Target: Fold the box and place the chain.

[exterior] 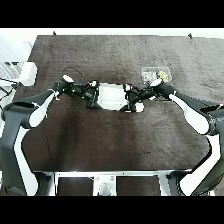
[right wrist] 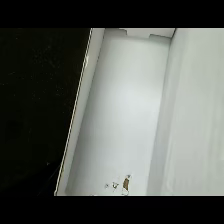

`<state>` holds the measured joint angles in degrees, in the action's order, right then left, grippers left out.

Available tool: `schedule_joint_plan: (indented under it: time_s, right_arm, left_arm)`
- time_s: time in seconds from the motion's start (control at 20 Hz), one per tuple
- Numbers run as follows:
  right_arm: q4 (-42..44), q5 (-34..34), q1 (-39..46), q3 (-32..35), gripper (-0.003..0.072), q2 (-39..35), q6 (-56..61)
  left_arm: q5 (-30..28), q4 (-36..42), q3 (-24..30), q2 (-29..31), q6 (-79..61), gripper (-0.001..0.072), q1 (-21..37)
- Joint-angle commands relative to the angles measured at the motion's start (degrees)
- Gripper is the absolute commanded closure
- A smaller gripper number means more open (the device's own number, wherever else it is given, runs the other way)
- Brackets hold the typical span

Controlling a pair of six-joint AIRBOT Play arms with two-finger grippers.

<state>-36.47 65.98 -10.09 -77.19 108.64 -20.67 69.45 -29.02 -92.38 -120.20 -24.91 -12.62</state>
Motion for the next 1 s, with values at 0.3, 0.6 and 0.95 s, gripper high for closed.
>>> schedule_joint_plan:
  time_s: [0.3,0.6,0.95]
  right_arm:
    - [0.0,0.09,-0.07,0.04,0.0103,0.02,0.0]
    - [0.0,0.09,-0.07,0.04,0.0103,0.02,0.0]
    - [0.02,0.09,-0.07,0.04,0.0103,0.02,0.0]
  left_arm:
    - [-1.36,-0.94,-0.07,-0.07,1.11,0.0478,-0.24]
    - [-1.51,-1.01,-0.07,-0.07,1.07,0.0478,-0.24]
    - [-1.49,-0.96,-0.07,-0.07,1.07,0.0478,-0.24]
